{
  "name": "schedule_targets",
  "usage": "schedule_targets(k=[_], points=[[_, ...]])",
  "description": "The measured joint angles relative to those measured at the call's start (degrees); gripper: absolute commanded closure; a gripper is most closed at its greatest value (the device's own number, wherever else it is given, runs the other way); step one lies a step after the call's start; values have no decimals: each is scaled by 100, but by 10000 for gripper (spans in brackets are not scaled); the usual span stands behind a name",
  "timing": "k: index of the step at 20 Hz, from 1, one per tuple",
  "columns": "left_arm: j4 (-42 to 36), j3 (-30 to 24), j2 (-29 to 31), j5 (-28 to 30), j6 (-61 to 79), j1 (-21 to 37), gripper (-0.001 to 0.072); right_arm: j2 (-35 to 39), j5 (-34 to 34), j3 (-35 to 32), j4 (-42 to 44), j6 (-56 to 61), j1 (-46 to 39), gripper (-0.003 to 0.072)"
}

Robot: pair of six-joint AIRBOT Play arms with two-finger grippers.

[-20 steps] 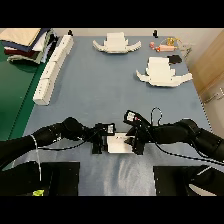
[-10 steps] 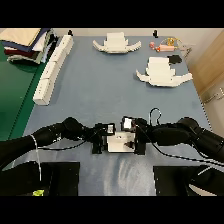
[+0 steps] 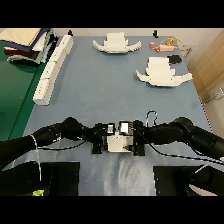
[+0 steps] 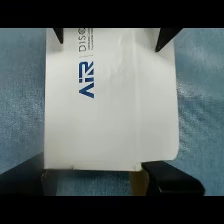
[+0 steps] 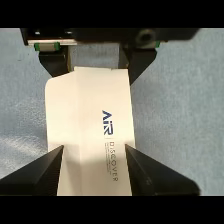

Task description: Fold the box.

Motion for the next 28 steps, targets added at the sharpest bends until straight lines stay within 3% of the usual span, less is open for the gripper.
schedule_targets(k=[4,13,28], points=[[0,0,-2,0,-2,0,188,-61,85,2,-358,74,201,98],[-11,0,-2,22,-17,0,188,72,452,44,-2474,1707,1169,105],[4,0,0,-13,4,0,188,409,581,142,-2651,2002,1410,105]])
